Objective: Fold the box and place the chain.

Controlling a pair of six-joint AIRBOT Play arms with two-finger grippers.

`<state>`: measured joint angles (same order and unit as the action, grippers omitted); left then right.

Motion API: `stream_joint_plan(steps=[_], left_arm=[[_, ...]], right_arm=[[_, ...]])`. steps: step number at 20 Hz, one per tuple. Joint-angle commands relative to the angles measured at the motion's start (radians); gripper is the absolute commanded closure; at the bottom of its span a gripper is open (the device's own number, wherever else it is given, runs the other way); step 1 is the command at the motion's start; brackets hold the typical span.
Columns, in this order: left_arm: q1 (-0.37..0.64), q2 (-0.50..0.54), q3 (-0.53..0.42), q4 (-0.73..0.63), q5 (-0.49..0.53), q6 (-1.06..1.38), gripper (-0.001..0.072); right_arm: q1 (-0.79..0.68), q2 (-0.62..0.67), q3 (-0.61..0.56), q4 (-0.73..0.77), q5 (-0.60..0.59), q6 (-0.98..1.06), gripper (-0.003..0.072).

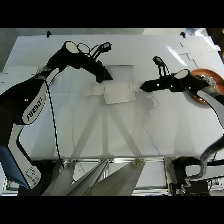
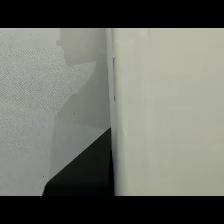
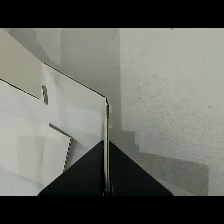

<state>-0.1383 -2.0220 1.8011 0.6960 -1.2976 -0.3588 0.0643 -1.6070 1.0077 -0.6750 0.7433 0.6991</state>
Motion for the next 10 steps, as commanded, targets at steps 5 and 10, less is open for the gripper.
stream_joint_plan(steps=[5, 10], left_arm=[[0.000, 0.000, 0.000, 0.000, -0.008, 0.000, 0.0701], [0.000, 0.000, 0.000, 0.000, -0.008, 0.000, 0.0702]], right_arm=[[0.000, 0.001, 0.000, -0.002, -0.002, 0.000, 0.0674], [0.000, 0.001, 0.000, 0.010, -0.008, 0.000, 0.0661]])
